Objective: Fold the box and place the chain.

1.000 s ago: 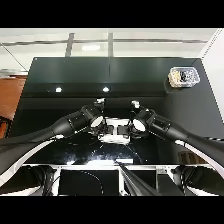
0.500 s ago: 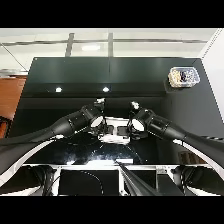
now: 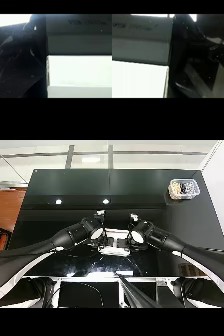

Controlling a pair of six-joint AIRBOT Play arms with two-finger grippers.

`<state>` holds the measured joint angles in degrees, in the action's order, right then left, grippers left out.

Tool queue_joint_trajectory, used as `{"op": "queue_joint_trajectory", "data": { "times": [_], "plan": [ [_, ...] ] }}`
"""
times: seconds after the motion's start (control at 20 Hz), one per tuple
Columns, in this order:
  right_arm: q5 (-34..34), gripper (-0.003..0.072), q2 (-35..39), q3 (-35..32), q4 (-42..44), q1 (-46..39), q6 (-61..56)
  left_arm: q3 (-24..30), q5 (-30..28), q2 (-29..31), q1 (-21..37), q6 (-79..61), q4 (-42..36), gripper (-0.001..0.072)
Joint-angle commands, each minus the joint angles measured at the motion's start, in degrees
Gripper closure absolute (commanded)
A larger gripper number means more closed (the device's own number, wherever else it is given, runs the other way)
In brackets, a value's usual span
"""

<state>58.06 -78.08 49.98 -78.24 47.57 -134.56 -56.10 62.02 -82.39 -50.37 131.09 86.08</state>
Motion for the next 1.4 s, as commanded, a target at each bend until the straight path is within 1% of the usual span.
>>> {"op": "queue_joint_trajectory", "data": {
  "times": [0.0, 0.05, 0.1, 0.15, 0.3, 0.35, 0.4, 0.5, 0.65, 0.8, 0.85, 0.95, 1.05, 1.1, 1.15, 1.2, 1.3, 1.35],
  "plan": [
    [-0.15, 0.0431, -0.04, 0.07, 0.13, 0.04, 0.04, 0.02, -0.02, -0.02, 0.04, 0.07, 0.00, 0.0678],
    [-0.11, 0.0482, -0.04, 0.07, 0.13, 0.04, 0.04, 0.02, -0.02, -0.02, 0.04, 0.07, 0.00, 0.0678],
    [-0.13, 0.0590, -0.04, 0.07, 0.09, 0.07, 0.07, 0.02, -0.02, -0.02, 0.04, 0.07, 0.00, 0.0677],
    [-0.20, 0.0621, -0.04, 0.07, 0.02, 0.07, 0.07, 0.02, 0.00, -0.02, 0.04, 0.07, 0.00, 0.0678],
    [-0.52, 0.0618, 0.13, 0.07, -0.04, 0.04, 0.61, 0.02, 0.00, -0.02, 0.04, 0.07, 0.00, 0.0678],
    [-1.01, 0.0551, 0.52, 0.09, -0.72, 0.04, 0.87, 0.02, 0.02, -0.02, 0.04, 0.07, 0.02, 0.0677],
    [-1.46, 0.0347, 1.11, 0.09, -1.57, 0.04, 0.85, 0.02, 0.02, -0.02, 0.04, 0.07, 0.02, 0.0678],
    [-1.33, 0.0244, 2.84, 0.09, -3.15, 0.04, 0.87, 0.02, 0.00, -0.02, 0.04, 0.07, 0.02, 0.0677],
    [-1.29, 0.0247, 7.82, 0.09, -3.28, 0.02, 3.43, 0.02, 0.00, -0.02, 0.04, 0.07, 0.02, 0.0677],
    [0.59, 0.0247, 16.02, 0.09, -4.44, -0.15, 8.04, 0.02, 0.00, -0.02, 0.04, 0.07, 0.02, 0.0677],
    [1.73, 0.0247, 19.50, 0.07, -8.72, -0.37, 8.09, 0.02, 0.00, -0.02, 0.04, 0.07, 0.04, 0.0677],
    [6.10, 0.0247, 25.62, 0.07, -21.31, -2.27, 7.98, 0.02, -0.02, -0.02, 0.04, 0.07, 0.02, 0.0677],
    [11.89, 0.0248, 29.81, -0.07, -32.72, -6.43, 8.48, 0.02, 0.02, -0.02, 0.04, 0.07, 0.02, 0.0677],
    [13.27, 0.0248, 30.86, -0.35, -36.59, -9.42, 10.19, 0.02, 0.02, -0.02, 0.04, 0.07, 0.02, 0.0677],
    [13.07, 0.0248, 31.04, -0.90, -38.56, -12.61, 11.80, 0.02, 0.02, -0.02, 0.04, 0.07, 0.00, 0.0677],
    [11.04, 0.0248, 31.01, -2.01, -39.30, -16.15, 12.66, 0.02, 0.02, -0.02, 0.04, 0.07, 0.00, 0.0677],
    [2.54, 0.0247, 30.99, -6.21, -39.58, -23.47, 12.39, 0.02, 0.02, -0.02, 0.04, 0.07, 0.00, 0.0677],
    [-3.04, 0.0244, 30.97, -8.92, -39.91, -27.15, 10.97, 0.02, 0.02, -0.02, 0.04, 0.07, 0.00, 0.0677]
  ]
}}
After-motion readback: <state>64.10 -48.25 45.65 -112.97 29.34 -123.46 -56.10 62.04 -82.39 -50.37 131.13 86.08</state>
